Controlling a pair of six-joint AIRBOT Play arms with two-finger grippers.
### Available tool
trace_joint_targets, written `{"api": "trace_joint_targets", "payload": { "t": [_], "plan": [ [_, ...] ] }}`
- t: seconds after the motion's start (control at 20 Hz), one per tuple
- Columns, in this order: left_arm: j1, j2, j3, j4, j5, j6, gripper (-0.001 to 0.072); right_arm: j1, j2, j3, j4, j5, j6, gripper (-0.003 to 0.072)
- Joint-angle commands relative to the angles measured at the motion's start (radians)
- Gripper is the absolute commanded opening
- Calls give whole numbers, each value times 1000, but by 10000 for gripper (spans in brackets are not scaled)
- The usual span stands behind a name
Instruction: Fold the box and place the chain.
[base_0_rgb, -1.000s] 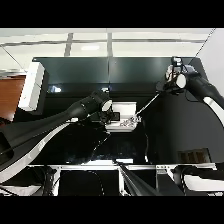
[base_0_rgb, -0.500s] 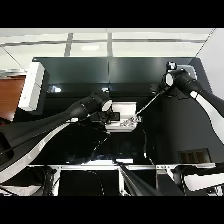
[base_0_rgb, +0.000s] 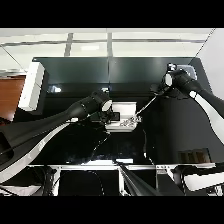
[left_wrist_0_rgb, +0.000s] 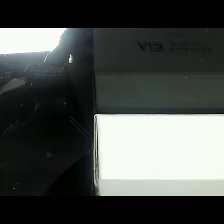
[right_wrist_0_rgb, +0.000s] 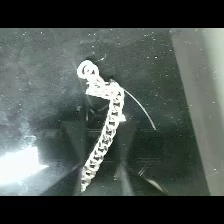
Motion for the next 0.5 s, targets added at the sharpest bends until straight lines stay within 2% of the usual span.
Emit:
{"api": "trace_joint_targets", "payload": {
  "t": [0.0, 0.25, 0.35, 0.45],
  "plan": [
    [1, 0, 0, 0, 0, 0, 31, 0, -5, 0, 17, 4, -22, 90],
    [1, 0, 0, 0, 0, 0, 31, 0, 36, 2, 74, 15, -181, 23],
    [1, 0, 0, 0, 0, 0, 31, 1, 109, 2, 103, 56, -282, 23],
    [1, 0, 0, 0, 0, 0, 31, 1, 213, 2, 128, 148, -376, 23]
  ]
}}
